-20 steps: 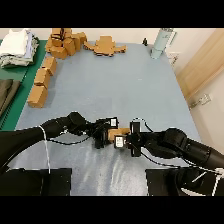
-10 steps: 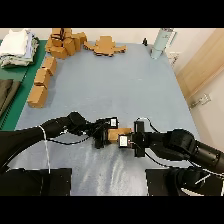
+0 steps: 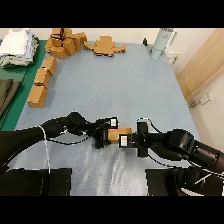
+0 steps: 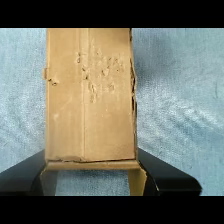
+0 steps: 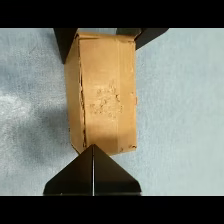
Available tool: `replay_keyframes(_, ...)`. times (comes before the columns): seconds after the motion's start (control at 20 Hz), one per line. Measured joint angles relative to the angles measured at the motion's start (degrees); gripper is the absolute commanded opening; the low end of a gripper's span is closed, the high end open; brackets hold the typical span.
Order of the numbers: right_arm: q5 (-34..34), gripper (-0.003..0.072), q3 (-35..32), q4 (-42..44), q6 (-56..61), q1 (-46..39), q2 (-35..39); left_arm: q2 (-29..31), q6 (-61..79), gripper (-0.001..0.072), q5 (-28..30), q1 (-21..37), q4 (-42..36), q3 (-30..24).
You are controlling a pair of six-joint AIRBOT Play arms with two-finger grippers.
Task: Fold the box.
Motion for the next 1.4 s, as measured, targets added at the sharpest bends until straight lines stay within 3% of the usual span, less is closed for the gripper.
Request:
replay_keyframes(0.6, 0.48, 0.0004, 0.0, -0.13, 0.22, 0.0, -0.92, 0.0, 0.02, 0.03, -0.02, 0.0, 0.02, 0.0)
replay_keyframes(0.85, 0.26, 0.0004, 0.35, -0.9, 2.62, 0.0, 2.19, 0.0, 0.0, 0.03, -0.02, 0.0, 0.02, 0.0)
replay_keyframes(1.4, -1.07, 0.0004, 1.27, -11.65, 39.65, -0.02, 8.2, 0.0, 0.02, 0.03, -0.02, 0.0, 0.02, 0.0)
